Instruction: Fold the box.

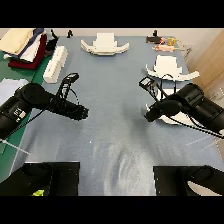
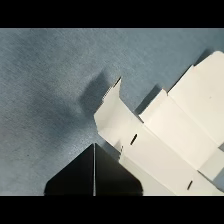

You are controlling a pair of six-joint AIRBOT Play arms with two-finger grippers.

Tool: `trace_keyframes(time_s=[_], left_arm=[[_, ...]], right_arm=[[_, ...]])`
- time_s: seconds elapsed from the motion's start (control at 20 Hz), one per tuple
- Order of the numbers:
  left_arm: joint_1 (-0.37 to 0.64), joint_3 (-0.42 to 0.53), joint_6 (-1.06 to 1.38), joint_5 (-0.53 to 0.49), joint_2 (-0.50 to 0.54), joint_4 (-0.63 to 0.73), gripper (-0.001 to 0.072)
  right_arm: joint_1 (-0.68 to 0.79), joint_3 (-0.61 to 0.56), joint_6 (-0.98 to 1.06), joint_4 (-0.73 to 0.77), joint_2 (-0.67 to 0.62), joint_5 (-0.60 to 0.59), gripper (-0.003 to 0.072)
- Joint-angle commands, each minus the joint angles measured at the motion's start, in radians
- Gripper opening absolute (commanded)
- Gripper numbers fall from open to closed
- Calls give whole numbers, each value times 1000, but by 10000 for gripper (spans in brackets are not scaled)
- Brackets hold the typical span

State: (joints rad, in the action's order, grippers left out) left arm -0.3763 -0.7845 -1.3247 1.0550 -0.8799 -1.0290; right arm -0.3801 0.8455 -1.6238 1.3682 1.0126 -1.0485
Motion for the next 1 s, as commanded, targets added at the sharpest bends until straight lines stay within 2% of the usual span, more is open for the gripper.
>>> trace_keyframes(time_s=[0.0,0.5,0.6,0.75,0.95], left_arm=[[0,0,0,0,1,-1,14],[0,0,0,0,1,0,14],[0,0,0,0,1,0,14],[0,0,0,0,1,-1,14],[0,0,0,-72,1,0,14]], right_arm=[[0,1,0,0,0,0,5],[0,1,2,1,0,3,5],[0,1,92,13,2,51,5],[0,1,409,127,3,67,6],[0,1,480,260,3,64,5]])
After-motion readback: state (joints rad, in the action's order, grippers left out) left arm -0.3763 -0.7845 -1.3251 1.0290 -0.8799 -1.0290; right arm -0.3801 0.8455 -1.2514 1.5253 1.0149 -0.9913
